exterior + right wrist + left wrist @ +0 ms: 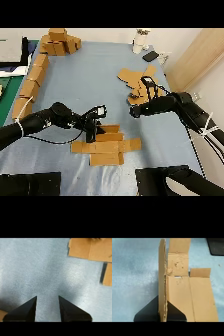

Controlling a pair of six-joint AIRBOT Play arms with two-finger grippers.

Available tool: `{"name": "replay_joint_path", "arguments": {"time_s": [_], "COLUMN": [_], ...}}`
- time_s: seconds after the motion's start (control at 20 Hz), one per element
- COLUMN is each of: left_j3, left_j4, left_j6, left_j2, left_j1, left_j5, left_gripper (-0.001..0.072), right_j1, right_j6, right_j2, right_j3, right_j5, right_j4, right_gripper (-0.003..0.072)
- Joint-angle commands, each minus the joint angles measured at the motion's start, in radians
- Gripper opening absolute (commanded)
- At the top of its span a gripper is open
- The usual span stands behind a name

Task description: Fold the box.

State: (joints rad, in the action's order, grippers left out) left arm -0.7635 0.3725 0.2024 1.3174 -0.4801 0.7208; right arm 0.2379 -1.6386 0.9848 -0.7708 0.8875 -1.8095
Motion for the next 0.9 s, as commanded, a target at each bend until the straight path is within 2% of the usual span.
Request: {"name": "replay_joint_path", "arguments": {"time_s": [0.0, 0.25, 0.85], "left_j3": [0.000, 0.000, 0.075], "left_j4": [-0.036, -0.035, -0.032], "left_j6": [-0.008, -0.008, -0.005], "left_j2": [-0.008, -0.065, -0.064], "left_j1": [0.000, -0.001, -0.018], "left_j5": [-0.088, -0.126, -0.087], "left_gripper": [0.0013, 0.0013, 0.0013], "right_j1": [0.001, 0.001, 0.001], "right_j6": [0.000, 0.000, 0.000], "right_j2": [0.011, 0.011, 0.011], "right_j3": [-0.001, -0.001, -0.001], "right_j5": [0.000, 0.000, 0.000], "right_j4": [-0.009, -0.012, -0.027], "right_gripper": [0.0401, 0.0401, 0.0401]}}
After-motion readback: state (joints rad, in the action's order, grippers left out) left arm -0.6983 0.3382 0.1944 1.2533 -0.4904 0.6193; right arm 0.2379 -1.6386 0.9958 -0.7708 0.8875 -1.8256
